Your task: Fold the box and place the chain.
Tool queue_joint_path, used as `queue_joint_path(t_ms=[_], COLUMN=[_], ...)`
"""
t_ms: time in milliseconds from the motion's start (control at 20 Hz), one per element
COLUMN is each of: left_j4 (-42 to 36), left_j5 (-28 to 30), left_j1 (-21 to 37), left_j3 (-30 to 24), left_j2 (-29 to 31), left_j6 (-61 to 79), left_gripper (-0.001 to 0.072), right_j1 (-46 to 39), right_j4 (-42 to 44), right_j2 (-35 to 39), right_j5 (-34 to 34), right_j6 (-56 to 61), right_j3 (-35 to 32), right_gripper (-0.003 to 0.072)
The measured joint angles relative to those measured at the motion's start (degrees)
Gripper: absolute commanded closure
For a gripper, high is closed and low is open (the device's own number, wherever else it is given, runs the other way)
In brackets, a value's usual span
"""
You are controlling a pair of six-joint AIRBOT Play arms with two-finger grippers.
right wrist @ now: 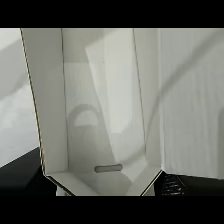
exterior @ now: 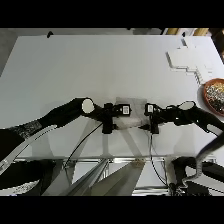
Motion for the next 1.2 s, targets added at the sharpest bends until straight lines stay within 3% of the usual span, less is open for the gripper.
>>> queue_joint_path(t_ms=[200, 250, 600, 800, 950, 1200], left_j4=[4.02, 5.03, 14.75, 19.58, 19.28, 11.28], left_j5=[-3.19, -4.68, -9.27, -6.01, -3.1, 0.11], left_j1=[1.05, 1.68, 9.05, 14.49, 17.18, 18.45], left_j3=[-0.04, -0.04, -0.33, -5.25, -10.21, -14.27], left_j2=[2.82, 4.09, 15.67, 20.22, 20.68, 16.72], left_j6=[-8.13, -11.02, -39.23, -62.66, -73.0, -76.98], left_gripper=[0.0646, 0.0708, 0.0709, 0.0708, 0.0708, 0.0705], right_j1=[0.04, 0.04, 0.02, 0.0, 0.02, 0.0], right_j4=[0.24, 0.46, 0.26, 0.17, 0.13, 0.13], right_j2=[-0.02, -0.02, -0.02, -0.02, -0.02, -0.02], right_j5=[-0.15, -0.46, -0.37, -0.33, -0.28, -0.26], right_j6=[0.31, 0.33, 0.22, 0.09, 0.07, 0.07], right_j3=[-0.02, -0.02, 0.0, 0.0, 0.0, 0.0], right_gripper=[0.0246, 0.0246, 0.0246, 0.0246, 0.0246, 0.0246])
